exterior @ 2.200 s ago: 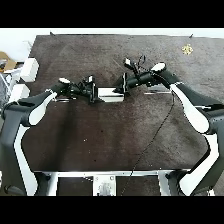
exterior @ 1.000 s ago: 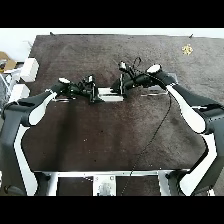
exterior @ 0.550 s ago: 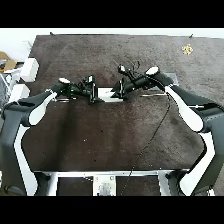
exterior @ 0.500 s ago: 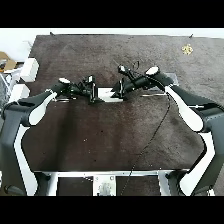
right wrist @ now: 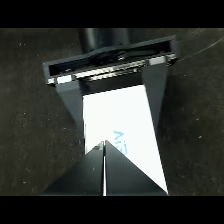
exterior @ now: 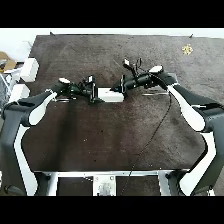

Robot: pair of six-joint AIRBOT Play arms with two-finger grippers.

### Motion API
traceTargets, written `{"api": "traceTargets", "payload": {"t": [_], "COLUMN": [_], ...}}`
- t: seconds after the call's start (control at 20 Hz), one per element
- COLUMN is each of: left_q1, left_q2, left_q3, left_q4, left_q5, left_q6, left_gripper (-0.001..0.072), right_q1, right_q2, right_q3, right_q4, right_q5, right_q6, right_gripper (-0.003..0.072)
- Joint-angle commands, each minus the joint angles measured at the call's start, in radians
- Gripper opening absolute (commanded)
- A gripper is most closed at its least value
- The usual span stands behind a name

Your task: Fold the box and place the chain.

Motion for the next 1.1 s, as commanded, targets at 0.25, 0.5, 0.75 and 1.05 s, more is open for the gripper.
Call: {"api": "traceTargets", "payload": {"t": [0.25, 0.5, 0.75, 1.05], "left_q1": [0.0, 0.0, 0.0, 0.0], "left_q2": [0.0, 0.0, 0.0, 0.0], "left_q3": [0.0, 0.0, 0.0, 0.0], "left_q4": [0.0, 0.0, 0.0, 0.0], "left_q5": [0.002, 0.002, 0.002, 0.002], "left_q6": [0.0, 0.0, 0.0, 0.0], "left_gripper": [0.0223, 0.0222, 0.0222, 0.0222], "right_q1": [0.0, -0.001, -0.001, -0.004], "right_q2": [-0.063, -0.029, 0.181, 0.6], "right_q3": [0.0, 0.001, 0.0, -0.208], "right_q4": [-0.217, -0.143, 0.053, 0.048], "right_q5": [0.001, -0.02, -0.031, -0.355], "right_q6": [0.061, 0.061, 0.061, 0.158], "right_gripper": [0.0004, 0.0004, 0.0002, 0.0002]}}
